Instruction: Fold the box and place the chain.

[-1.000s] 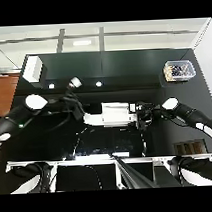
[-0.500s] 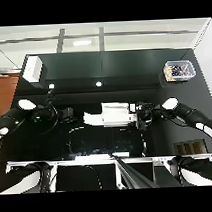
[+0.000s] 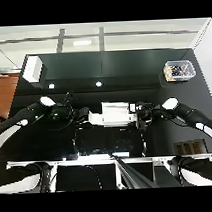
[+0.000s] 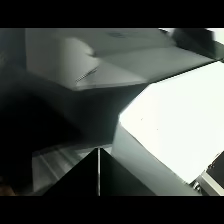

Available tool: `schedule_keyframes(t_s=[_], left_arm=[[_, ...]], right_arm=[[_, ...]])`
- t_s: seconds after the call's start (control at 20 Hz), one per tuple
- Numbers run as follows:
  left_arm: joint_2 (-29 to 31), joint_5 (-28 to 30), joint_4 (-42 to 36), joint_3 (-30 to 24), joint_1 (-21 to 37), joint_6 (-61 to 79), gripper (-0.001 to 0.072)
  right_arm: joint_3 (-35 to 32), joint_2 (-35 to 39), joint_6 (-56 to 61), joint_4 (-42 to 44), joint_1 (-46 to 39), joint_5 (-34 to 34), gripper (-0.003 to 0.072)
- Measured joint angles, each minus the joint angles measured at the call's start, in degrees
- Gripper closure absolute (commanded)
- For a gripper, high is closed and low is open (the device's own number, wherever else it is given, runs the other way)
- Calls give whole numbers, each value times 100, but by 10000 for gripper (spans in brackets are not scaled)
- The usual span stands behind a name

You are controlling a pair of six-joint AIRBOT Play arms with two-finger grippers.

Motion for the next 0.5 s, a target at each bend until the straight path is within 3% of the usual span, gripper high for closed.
schedule_keyframes(t_s=[0.1,0.15,0.5], left_arm=[[-37,-33,-44,142,-66,105,169],[-44,-133,-70,216,-72,149,121],[-61,-686,7,616,-22,297,127]], right_arm=[[0,-2,2,0,0,-4,271],[0,-2,2,0,0,-9,271],[0,-2,2,2,0,-22,271]])
